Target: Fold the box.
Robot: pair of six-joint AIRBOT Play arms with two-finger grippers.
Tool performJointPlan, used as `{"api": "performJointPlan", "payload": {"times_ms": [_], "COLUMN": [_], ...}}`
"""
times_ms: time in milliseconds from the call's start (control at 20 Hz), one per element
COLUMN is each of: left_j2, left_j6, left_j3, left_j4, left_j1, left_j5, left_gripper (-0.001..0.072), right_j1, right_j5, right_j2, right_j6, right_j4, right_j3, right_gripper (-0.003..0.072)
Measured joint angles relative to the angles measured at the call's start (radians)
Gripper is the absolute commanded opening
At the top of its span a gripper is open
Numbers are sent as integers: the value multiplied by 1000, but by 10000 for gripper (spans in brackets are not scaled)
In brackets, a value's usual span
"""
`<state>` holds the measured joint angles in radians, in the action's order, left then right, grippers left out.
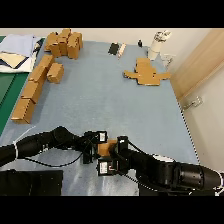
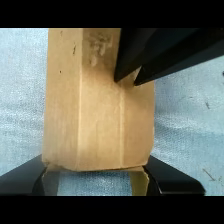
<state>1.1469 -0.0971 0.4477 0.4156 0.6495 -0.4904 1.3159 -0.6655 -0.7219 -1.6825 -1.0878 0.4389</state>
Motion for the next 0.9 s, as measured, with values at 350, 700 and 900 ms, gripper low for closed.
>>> {"api": "performJointPlan", "payload": {"times_ms": [350, 700, 900], "left_j2": [0, 0, 0], "left_j6": [3, 2, 1], "left_j3": [0, 0, 0], "left_j4": [-1, -1, -1], "left_j1": [0, 0, 0], "left_j5": [1, 1, 1], "left_gripper": [451, 451, 451], "right_j1": [0, -1, -1], "right_j5": [-5, -7, -8], "right_j2": [16, 18, 14], "right_j6": [0, 0, 6], "right_j4": [15, 67, 70], "right_j3": [13, 16, 16], "right_gripper": [118, 118, 118]}}
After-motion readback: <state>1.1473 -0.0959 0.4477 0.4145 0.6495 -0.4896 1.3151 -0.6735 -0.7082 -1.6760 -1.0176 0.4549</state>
